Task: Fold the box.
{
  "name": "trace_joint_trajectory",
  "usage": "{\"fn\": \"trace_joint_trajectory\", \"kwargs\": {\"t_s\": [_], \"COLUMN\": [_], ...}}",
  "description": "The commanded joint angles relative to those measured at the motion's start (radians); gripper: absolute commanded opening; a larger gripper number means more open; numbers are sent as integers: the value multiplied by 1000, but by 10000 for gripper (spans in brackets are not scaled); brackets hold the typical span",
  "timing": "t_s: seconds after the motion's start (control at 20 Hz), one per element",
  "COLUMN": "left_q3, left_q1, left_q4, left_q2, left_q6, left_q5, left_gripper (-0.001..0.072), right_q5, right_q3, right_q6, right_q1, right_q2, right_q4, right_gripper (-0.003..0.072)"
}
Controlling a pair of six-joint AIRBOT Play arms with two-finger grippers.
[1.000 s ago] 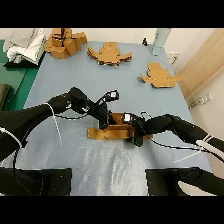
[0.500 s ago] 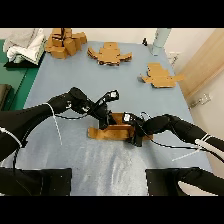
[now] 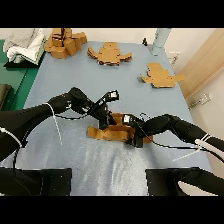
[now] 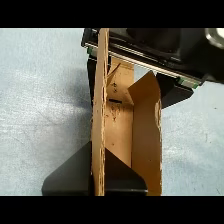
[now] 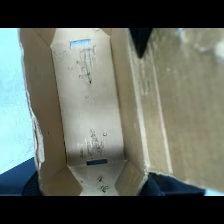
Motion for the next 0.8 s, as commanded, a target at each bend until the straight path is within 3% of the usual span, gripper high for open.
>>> {"fn": "trace_joint_trajectory", "kwargs": {"t_s": [0.0, 0.1, 0.2, 0.3, 0.4, 0.75], "left_q3": [1, 1, 1, 1, 1, 1], "left_q1": [0, 0, 0, 0, 0, 0], "left_q4": [0, 0, 0, 0, 0, 0], "left_q2": [-1, -1, -1, -1, -1, -1], "left_q6": [0, 0, 0, 0, 0, 0], "left_q5": [2, 2, 2, 2, 2, 2], "left_gripper": [11, 11, 12, 11, 11, 11], "right_q5": [9, 10, 12, 21, 17, 21], "right_q3": [1, 1, 1, 1, 1, 0], "right_q6": [-25, -25, -25, -25, -24, -24], "right_q1": [0, 0, 0, 0, 1, 1], "right_q2": [0, 0, 0, 0, -1, -1], "right_q4": [-6, -11, -10, -13, -14, -13], "right_gripper": [706, 699, 588, 560, 461, 464]}}
